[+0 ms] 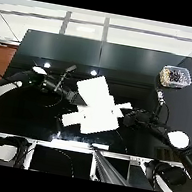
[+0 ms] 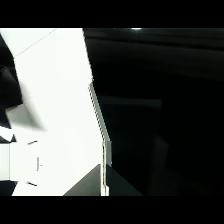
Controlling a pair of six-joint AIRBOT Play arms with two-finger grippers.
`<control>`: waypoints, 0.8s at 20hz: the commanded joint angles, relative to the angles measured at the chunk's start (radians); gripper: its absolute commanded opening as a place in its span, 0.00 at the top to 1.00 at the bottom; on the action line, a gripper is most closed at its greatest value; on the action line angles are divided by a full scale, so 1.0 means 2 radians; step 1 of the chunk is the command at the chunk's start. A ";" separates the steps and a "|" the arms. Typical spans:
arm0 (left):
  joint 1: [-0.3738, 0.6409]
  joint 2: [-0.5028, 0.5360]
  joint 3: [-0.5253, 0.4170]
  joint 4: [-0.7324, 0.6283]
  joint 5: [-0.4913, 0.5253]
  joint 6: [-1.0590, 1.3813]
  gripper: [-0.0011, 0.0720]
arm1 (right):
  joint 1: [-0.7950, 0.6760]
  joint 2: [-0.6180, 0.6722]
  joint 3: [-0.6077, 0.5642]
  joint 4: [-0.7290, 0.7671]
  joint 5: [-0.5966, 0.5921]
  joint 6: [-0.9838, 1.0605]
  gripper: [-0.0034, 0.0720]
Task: Fold the box and place the chain.
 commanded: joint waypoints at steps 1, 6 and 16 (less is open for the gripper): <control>-0.016 -0.013 0.036 0.062 -0.019 0.023 0.32 | 0.001 0.000 0.000 0.000 0.000 0.004 0.94; -0.023 -0.014 0.039 0.053 -0.017 0.058 0.58 | 0.001 0.000 0.000 0.000 0.000 0.003 0.94; -0.023 -0.020 0.057 0.064 -0.050 0.053 0.96 | -0.063 0.001 0.057 -0.103 0.070 0.002 0.17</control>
